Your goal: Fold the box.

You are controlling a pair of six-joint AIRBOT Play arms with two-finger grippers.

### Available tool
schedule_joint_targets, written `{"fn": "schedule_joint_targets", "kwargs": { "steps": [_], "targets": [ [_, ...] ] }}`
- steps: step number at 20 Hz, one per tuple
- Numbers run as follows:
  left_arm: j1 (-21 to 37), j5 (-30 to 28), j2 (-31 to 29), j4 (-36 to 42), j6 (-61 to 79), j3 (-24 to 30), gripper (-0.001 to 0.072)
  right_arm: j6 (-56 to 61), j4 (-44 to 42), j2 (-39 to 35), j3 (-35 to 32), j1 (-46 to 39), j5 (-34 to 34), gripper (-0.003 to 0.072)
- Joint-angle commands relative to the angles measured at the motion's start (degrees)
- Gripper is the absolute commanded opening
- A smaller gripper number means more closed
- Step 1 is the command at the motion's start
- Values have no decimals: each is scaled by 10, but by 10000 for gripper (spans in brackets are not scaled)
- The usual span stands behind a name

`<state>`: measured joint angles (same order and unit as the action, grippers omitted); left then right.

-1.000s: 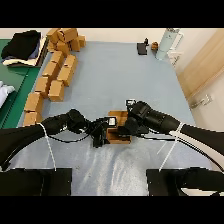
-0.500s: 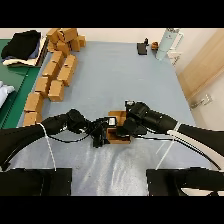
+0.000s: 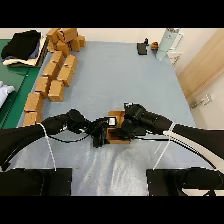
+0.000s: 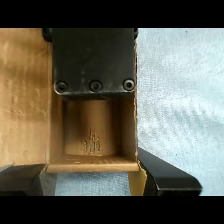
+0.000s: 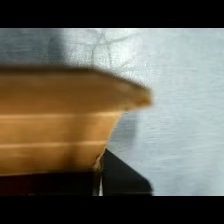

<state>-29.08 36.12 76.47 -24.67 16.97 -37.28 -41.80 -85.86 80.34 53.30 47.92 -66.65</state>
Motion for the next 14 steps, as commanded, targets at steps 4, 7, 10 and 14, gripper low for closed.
{"fn": "schedule_joint_targets", "kwargs": {
  "steps": [4, 7, 10, 14],
  "targets": [
    [0, 0, 0, 0, 0, 0, 464, 7, -31, -15, 0, 1, 17, 404],
    [0, 0, 0, 0, 0, 0, 464, 7, -52, -49, 0, 1, 17, 404],
    [0, 0, 0, 0, -1, 0, 464, 15, -57, -95, 0, 1, 17, 405],
    [0, 0, 0, 0, 0, 0, 464, 35, -48, -127, 0, -1, -17, 404]
  ]
}}
